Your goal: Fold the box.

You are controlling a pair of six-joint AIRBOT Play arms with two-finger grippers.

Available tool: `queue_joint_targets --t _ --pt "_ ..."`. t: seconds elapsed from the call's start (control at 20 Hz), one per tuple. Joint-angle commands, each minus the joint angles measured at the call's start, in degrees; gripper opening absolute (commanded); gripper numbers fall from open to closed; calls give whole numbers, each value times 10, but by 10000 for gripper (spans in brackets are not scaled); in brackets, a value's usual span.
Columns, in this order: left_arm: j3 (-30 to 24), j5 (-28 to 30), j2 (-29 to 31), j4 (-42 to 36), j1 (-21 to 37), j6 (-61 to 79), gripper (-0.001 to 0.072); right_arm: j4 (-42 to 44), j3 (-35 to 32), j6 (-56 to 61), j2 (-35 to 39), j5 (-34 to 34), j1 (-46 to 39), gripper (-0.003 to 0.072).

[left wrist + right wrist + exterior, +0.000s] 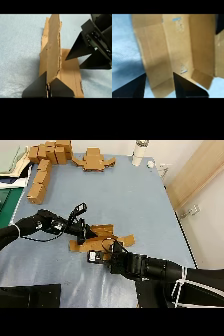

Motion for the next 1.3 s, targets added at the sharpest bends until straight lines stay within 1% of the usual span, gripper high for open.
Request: queue_joint_targets --t 0.0,0.2,0.35,0.5,0.55,0.7,0.75,0.8,0.95,1.05,1.15,1.25 --pt "1 0 0 0 0 0 12 -74 1 68 -5 9 1 488" --pt "1 0 0 0 0 0 12 -90 5 116 22 5 1 488" --pt "1 0 0 0 0 0 12 -125 5 168 41 3 0 489" --pt "1 0 0 0 0 0 11 -124 5 171 37 0 -3 492" --pt "1 0 0 0 0 0 11 -120 5 171 36 -1 -3 525" --pt "1 0 0 0 0 0 11 -120 5 170 37 4 -3 530" --pt "1 0 0 0 0 0 11 -126 5 169 37 2 -3 661" --pt "1 0 0 0 0 0 12 -136 5 168 37 -5 -5 715" --pt "1 0 0 0 0 0 12 -128 5 166 38 -3 -36 715" --pt "1 0 0 0 0 0 12 -116 4 118 38 0 -49 715" --pt "1 0 0 0 0 0 12 -75 3 47 38 14 -69 714" --pt "1 0 0 0 0 0 12 -36 3 -6 38 41 -97 714"
